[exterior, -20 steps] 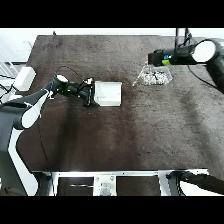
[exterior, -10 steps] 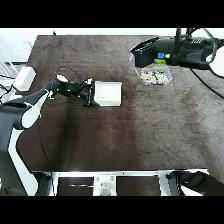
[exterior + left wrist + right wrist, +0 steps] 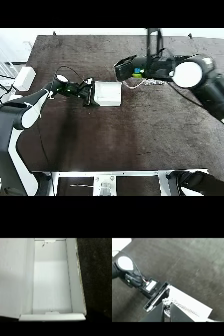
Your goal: Fold the box and place the chain.
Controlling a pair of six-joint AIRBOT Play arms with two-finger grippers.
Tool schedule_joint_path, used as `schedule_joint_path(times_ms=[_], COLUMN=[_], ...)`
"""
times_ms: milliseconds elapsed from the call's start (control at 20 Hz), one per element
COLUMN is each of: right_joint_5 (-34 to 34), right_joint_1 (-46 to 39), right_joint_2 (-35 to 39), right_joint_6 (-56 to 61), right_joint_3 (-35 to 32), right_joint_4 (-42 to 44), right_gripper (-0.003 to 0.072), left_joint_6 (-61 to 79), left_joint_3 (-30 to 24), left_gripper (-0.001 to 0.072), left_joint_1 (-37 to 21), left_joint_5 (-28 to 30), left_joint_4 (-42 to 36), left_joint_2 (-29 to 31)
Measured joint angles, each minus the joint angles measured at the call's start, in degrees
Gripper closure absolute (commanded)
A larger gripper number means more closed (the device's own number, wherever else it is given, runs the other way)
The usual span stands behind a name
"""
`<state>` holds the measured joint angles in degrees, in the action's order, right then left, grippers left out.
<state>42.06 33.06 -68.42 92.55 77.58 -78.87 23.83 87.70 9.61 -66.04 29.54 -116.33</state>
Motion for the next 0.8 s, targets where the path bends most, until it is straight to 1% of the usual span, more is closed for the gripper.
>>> schedule_joint_path(times_ms=[250,550,800], right_joint_5=[-3.63,-11.67,-13.44], right_joint_1=[0.35,0.37,0.39], right_joint_2=[-7.72,-18.14,-22.58], right_joint_6=[0.33,0.44,0.44], right_joint_3=[-1.99,-3.5,-3.82], right_joint_4=[1.18,2.78,4.02], right_gripper=[0.0681,0.0682,0.0682], left_joint_6=[0.0,0.0,0.0], left_joint_3=[0.0,0.0,0.0], left_gripper=[0.0121,0.0121,0.0121], left_joint_1=[0.0,0.0,0.0], left_joint_5=[0.0,-0.02,-0.02], left_joint_4=[0.0,0.0,0.0], left_joint_2=[0.0,0.0,0.0])
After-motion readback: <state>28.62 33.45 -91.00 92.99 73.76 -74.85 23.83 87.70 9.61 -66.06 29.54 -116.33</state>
